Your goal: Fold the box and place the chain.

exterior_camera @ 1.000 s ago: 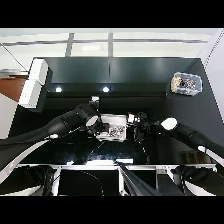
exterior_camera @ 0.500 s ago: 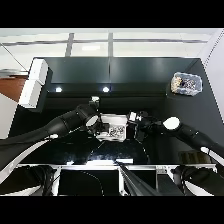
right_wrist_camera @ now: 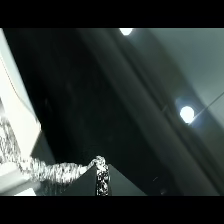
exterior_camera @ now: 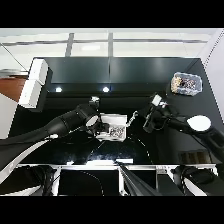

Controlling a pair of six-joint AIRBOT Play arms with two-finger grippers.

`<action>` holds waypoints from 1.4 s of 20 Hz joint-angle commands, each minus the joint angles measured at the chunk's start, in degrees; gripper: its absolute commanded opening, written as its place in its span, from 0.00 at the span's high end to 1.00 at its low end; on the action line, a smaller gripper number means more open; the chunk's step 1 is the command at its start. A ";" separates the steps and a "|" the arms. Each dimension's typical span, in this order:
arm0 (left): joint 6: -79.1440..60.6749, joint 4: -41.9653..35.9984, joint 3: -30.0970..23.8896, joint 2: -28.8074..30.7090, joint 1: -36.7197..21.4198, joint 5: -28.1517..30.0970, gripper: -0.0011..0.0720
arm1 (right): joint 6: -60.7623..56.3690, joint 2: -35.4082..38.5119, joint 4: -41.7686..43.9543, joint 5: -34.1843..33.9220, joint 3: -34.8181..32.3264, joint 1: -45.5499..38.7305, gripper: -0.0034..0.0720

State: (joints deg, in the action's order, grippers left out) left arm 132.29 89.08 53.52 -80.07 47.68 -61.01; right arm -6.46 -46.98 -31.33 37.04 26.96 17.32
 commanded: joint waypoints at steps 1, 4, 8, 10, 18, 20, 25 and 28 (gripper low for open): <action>0.02 0.00 -0.02 0.00 0.00 0.04 0.95 | -8.28 5.86 -0.42 9.70 3.15 -2.82 0.91; 0.04 -0.02 -0.02 0.00 0.00 0.00 0.95 | -14.53 6.01 2.32 21.14 6.38 -2.51 0.91; 0.04 0.00 -0.02 0.00 0.00 0.04 0.95 | -17.00 4.50 11.21 22.25 6.38 2.75 0.91; 0.04 0.00 -0.02 0.00 0.00 0.04 0.95 | -17.38 2.25 13.68 19.98 6.38 6.43 0.91; 1.31 0.00 -0.02 0.00 0.00 0.09 0.95 | -23.50 -0.79 8.15 18.14 6.40 4.92 0.13; 1.66 0.00 -0.02 0.00 0.00 0.13 0.95 | -23.54 -0.79 8.13 21.29 6.40 1.36 0.14; 3.41 -1.18 0.00 0.07 -0.02 0.28 0.94 | -24.65 -0.79 8.15 25.33 6.40 -9.35 0.14; 3.39 -2.78 1.25 0.31 -0.04 -2.38 0.60 | -24.65 -0.79 8.09 25.75 6.40 -12.94 0.14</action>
